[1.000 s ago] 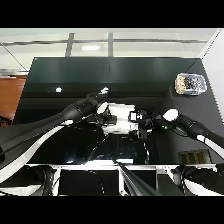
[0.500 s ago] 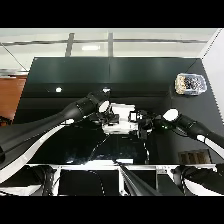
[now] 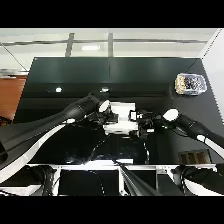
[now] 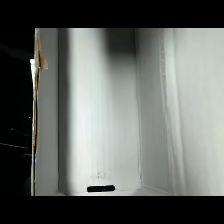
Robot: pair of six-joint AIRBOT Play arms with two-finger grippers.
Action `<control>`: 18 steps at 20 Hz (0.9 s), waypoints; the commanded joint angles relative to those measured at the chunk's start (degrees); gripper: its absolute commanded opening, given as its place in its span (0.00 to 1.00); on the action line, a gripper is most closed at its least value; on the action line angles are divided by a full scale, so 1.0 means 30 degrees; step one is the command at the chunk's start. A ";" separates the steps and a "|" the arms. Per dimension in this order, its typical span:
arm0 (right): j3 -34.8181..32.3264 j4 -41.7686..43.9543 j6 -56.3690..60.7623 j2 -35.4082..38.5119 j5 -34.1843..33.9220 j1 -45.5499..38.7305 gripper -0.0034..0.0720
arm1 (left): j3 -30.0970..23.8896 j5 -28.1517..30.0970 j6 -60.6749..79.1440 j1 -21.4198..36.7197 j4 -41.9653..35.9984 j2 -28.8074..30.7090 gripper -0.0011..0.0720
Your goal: Fold the box and place the chain.
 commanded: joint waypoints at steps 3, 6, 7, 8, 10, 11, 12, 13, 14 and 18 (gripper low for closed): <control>0.0022 -0.1836 0.1698 0.1683 0.0175 -0.0029 0.91 | 0.0000 -0.0153 0.0000 0.0000 0.0131 -0.0029 0.05; 0.0022 -0.4677 0.3075 0.2637 0.1304 -0.0036 0.91 | 0.0000 -0.0219 0.0051 0.0000 0.0131 -0.0029 0.05; 0.0022 -0.4983 0.3300 0.2652 0.1574 -0.0036 0.91 | 0.0000 -0.0277 0.0051 0.0000 0.0124 -0.0029 0.05; 0.0015 -0.4962 0.3308 0.2645 0.1712 -0.0029 0.91 | 0.0000 -0.0350 0.0066 -0.0007 0.0124 -0.0029 0.05; 0.0022 -0.4750 0.3308 0.2645 0.1712 -0.0029 0.84 | 0.0000 -0.0423 0.0066 0.0000 0.0124 -0.0029 0.05; 0.0022 -0.4743 0.3315 0.2645 0.1705 -0.0036 0.83 | 0.0000 -0.0430 0.0073 0.0000 0.0124 -0.0029 0.05; 0.0015 -0.4707 0.3315 0.2645 0.1705 -0.0029 0.83 | 0.0000 -0.0437 0.0073 0.0000 0.0109 -0.0029 0.05; 0.0022 -0.4626 0.3315 0.2645 0.1705 -0.0029 0.83 | 0.0000 -0.0437 0.0073 0.0000 0.0102 -0.0029 0.05; 0.0015 -0.4517 0.3315 0.2645 0.1712 -0.0029 0.67 | 0.0000 -0.0437 0.0073 0.0000 0.0051 -0.0029 0.05; 0.0015 -0.2514 0.3468 0.2616 0.1661 -0.0022 0.23 | 0.0000 -0.0437 0.0066 0.0000 -0.0022 -0.0029 0.05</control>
